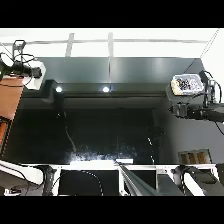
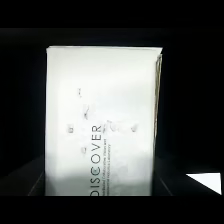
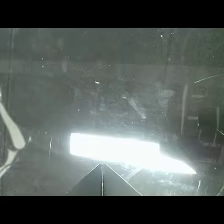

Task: Fold the box and place the chain.

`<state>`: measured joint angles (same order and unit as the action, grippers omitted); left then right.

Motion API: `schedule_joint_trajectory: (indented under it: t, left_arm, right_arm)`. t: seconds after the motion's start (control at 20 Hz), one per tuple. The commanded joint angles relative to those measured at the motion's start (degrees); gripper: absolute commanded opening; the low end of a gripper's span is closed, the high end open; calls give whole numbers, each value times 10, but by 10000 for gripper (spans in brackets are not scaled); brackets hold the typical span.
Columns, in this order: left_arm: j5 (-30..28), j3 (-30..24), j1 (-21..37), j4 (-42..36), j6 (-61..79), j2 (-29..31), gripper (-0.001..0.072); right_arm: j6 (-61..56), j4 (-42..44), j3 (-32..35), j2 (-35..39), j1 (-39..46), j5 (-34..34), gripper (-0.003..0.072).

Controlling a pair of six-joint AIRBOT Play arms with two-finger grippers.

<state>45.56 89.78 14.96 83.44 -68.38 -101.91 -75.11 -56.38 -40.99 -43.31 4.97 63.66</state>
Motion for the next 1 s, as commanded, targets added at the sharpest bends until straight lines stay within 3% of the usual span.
schedule_joint_trajectory:
  t: [0.0, 0.1, 0.15, 0.2, 0.35, 0.45, 0.5, 0.55, 0.6, 0.65, 0.7, 0.8, 0.9, 0.95]
  left_arm:
    - [8, 103, 17, -3, 0, -99, 353]
    - [12, 133, 8, 0, 0, -135, 358]
    - [16, 147, 3, 0, -6, -146, 446]
    - [16, 155, 0, 0, -11, -148, 718]
    - [91, 223, -3, 5, -18, -135, 710]
    - [207, 299, -2, -5, -70, -128, 706]
    - [265, 316, -2, -34, -112, -117, 683]
    - [315, 311, -2, -60, -148, -101, 557]
    - [360, 294, -5, -75, -161, -83, 214]
    - [404, 266, -10, -90, -159, -61, 27]
    - [432, 232, -17, -101, -159, -35, 26]
    - [429, 139, -52, -110, -156, 39, 26]
    - [337, 2, -114, -109, -131, 157, 26]
    - [263, -86, -152, -109, -130, 230, 26]
  right_arm:
    - [-16, 0, 0, 0, 0, -15, 11]
    - [-17, 2, 0, -1, 0, -28, 12]
    - [-17, 2, 0, -1, 0, -28, 12]
    - [-17, 2, 0, -1, 0, -27, 12]
    - [-17, 8, 0, -1, 0, -17, 12]
    - [-15, 18, 0, 0, 0, 0, 12]
    - [-7, 17, 0, 0, 0, 14, 12]
    - [-3, 17, 0, 0, 0, 25, 12]
    - [-3, 17, 0, 0, 0, 28, 11]
    - [-3, 17, 0, 0, 0, 32, 11]
    - [-3, 17, 0, 0, 0, 35, 11]
    - [32, 17, 0, 2, -2, 28, 10]
    - [80, 13, 4, 14, -20, -25, 9]
    - [88, 13, 12, 20, -35, -70, 9]
